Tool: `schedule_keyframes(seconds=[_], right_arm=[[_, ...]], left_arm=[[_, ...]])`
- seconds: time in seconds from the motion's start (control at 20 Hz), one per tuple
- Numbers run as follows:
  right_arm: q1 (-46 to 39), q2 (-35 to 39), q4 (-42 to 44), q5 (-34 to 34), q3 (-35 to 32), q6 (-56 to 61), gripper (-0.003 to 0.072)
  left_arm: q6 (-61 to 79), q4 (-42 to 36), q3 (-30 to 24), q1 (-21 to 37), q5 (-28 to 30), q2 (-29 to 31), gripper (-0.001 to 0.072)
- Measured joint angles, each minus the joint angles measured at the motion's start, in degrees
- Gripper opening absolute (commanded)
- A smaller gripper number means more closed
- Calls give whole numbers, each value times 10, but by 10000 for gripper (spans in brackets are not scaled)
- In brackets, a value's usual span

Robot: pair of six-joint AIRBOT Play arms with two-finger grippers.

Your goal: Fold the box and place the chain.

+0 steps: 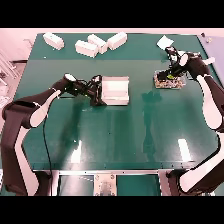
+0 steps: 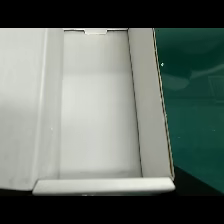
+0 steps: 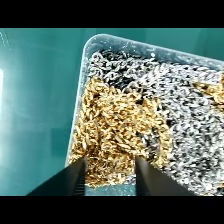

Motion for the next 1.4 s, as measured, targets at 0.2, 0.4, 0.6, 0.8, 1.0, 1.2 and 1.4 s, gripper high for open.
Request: schedule_keyframes(seconds=[0.2, 0.4, 0.6, 0.8, 1.0, 1.2, 1.4], right_arm=[[2, -4, 14, -4, -7, 0, 7], [4, 2, 23, 1, -9, -1, 5], [10, 54, 16, 6, -9, -1, 5], [27, 137, -11, 24, -9, 2, 7], [32, 171, -26, 25, -24, 5, 232], [15, 141, -26, 2, -62, 6, 326], [5, 98, -6, -33, -79, 2, 433]], left_arm=[[0, 0, 0, 0, 0, 0, 410], [0, 0, 0, 0, 0, 0, 410], [0, 0, 0, 0, 0, 0, 410], [0, 0, 0, 0, 0, 0, 410], [0, 0, 0, 0, 0, 0, 410], [0, 0, 0, 0, -2, 0, 410], [0, 0, 0, 0, -2, 0, 410]])
